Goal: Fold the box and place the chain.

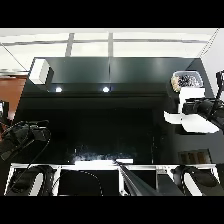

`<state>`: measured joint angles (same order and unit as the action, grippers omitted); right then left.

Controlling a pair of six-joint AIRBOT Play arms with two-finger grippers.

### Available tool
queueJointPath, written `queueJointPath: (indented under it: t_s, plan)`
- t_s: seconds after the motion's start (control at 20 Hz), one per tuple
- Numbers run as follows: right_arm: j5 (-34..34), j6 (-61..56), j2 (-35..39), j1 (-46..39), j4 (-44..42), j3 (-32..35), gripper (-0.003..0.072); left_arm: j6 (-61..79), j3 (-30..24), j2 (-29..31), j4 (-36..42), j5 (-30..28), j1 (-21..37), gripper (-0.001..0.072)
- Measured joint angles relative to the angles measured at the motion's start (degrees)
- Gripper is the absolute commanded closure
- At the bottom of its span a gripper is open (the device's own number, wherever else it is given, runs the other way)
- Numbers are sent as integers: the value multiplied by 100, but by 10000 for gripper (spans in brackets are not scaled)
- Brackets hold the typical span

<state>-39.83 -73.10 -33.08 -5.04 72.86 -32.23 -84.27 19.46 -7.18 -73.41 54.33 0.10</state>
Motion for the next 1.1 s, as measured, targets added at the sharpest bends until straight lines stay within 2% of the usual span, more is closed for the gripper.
queueJointPath:
  t_s: [0.8,0.95,1.0,1.1]
  plan:
    - [149,0,0,0,-201,0,676,2,0,0,0,-26,0,683]
    - [509,-9,0,-24,22,0,674,2,0,-2,2,-498,0,683]
    - [684,-103,0,-87,227,0,610,2,0,0,22,-798,0,682]
    - [1073,-625,-31,-409,796,0,-2,2,0,-2,168,-1362,0,682]
